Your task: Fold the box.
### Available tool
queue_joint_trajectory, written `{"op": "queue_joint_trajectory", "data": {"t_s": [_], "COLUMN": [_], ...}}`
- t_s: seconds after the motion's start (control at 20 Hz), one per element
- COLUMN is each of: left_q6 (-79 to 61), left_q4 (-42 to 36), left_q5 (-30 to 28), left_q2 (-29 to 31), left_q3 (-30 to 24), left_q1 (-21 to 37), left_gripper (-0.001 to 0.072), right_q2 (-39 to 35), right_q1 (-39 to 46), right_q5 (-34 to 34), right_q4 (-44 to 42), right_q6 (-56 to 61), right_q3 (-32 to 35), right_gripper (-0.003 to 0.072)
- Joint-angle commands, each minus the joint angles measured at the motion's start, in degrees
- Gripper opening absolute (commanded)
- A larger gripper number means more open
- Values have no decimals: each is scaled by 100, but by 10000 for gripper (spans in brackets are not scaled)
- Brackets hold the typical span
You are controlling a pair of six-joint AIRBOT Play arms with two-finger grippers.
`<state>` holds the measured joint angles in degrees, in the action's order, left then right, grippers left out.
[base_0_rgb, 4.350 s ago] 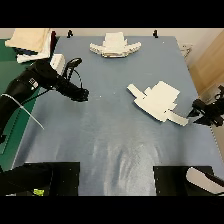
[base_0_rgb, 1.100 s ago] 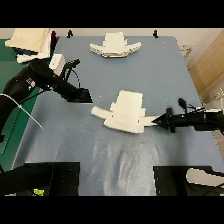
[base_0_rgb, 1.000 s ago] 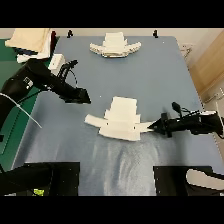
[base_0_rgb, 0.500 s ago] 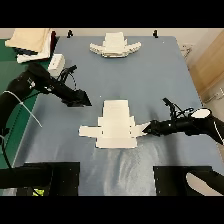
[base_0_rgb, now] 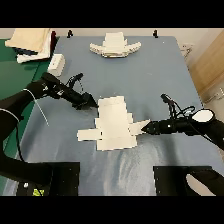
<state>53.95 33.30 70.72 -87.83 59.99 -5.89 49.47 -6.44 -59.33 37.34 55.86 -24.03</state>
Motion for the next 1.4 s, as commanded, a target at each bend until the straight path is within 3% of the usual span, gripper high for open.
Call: {"op": "queue_joint_trajectory", "data": {"t_s": [0.0,0.1,0.2,0.55,0.6,0.65,0.7,1.05,1.15,1.2,1.3,1.35], "left_q6": [-404,-640,-848,-1185,-1283,-1414,-1569,-1541,-1637,-1814,-2205,-2538], "left_q4": [-487,-809,-1045,-1165,-1161,-1169,-1174,-1318,-1322,-1322,-1360,-1360], "left_q5": [-79,-120,-129,256,372,494,625,739,748,750,730,710], "left_q2": [-358,-514,-627,-872,-872,-872,-872,-872,-872,-872,-841,-774], "left_q3": [2,9,9,114,114,114,114,114,116,129,205,247], "left_q1": [-59,-168,-299,-562,-562,-564,-570,-570,-570,-570,-577,-597], "left_gripper": [573,572,456,454,334,114,46,46,16,15,13,11], "right_q2": [-96,-96,-96,-96,-96,-96,-96,-96,-96,-96,-98,-98], "right_q1": [-42,-42,-42,-42,-42,-42,-42,-42,-42,-39,-35,-35], "right_q5": [48,50,48,-17,-13,-13,-11,28,37,72,262,339], "right_q4": [20,15,17,20,17,22,22,26,20,20,28,87], "right_q6": [-33,-33,-33,-33,-33,-33,-33,-33,-31,-28,160,286], "right_q3": [-7,-7,-7,-7,-7,-7,-7,-7,-7,-7,-17,-72], "right_gripper": [2,2,2,2,2,2,2,3,8,67,288,356]}}
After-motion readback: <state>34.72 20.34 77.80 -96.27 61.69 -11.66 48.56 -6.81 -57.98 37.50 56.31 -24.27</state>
